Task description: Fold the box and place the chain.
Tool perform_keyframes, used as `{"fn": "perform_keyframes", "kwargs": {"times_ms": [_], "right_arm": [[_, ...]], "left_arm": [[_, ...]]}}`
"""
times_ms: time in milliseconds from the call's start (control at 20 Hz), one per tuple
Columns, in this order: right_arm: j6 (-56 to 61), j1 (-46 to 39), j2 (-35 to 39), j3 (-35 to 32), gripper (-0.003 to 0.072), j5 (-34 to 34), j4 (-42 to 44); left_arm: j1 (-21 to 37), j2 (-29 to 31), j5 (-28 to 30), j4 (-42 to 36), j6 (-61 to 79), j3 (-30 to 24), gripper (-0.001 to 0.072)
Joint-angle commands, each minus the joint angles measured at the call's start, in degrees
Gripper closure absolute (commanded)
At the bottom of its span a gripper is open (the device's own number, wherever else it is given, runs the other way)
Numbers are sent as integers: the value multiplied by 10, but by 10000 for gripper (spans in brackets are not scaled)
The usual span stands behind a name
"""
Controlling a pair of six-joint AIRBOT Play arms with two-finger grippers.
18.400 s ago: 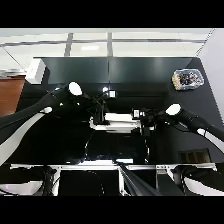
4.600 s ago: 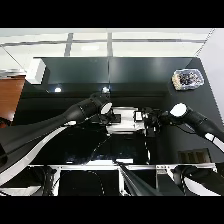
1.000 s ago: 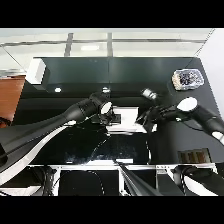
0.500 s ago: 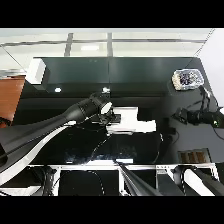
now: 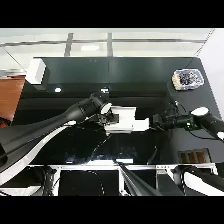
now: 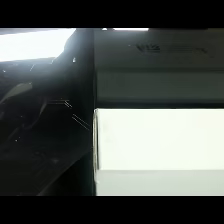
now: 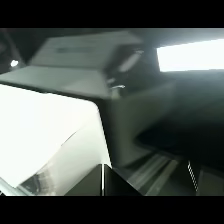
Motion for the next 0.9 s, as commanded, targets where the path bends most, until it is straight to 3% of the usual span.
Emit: {"fn": "perform_keyframes", "kwargs": {"times_ms": [0, 100, 150, 200, 250, 300, 500, 550, 600, 650, 700, 850], "right_arm": [[-24, 30, -20, 46, 672, 26, 10], [-23, 30, -20, 68, 668, 50, 6], [-23, 30, -20, 76, 509, 57, 7], [-21, 30, -20, 80, 264, 64, 9], [-21, 30, -20, 81, 178, 70, 8], [-19, 30, -20, 81, 178, 75, 3], [-17, 14, -20, 89, 202, 78, -48], [-17, 0, -19, 96, 326, 85, -71], [-14, -19, -19, 102, 402, 91, -87], [-15, -45, -19, 104, 617, 96, -96], [-15, -71, -20, 104, 673, 96, -106], [6, -129, -20, 84, 674, 93, -134]], "left_arm": [[0, 0, -2, 3, 1, 1, 685], [0, 0, -1, 2, 1, 1, 685], [0, 0, -1, 2, 1, 1, 685], [0, 0, -1, 2, 1, 1, 685], [0, 0, -1, 2, 1, 1, 685], [0, 0, -1, 2, 1, 1, 685], [0, 0, -1, 2, 1, 1, 685], [0, 0, -1, 2, 1, 1, 685], [0, 0, -1, 2, 1, 1, 685], [0, 0, -1, 2, 1, 1, 685], [0, 0, -1, 2, 1, 1, 684], [0, 0, -2, 2, 1, 1, 685]]}}
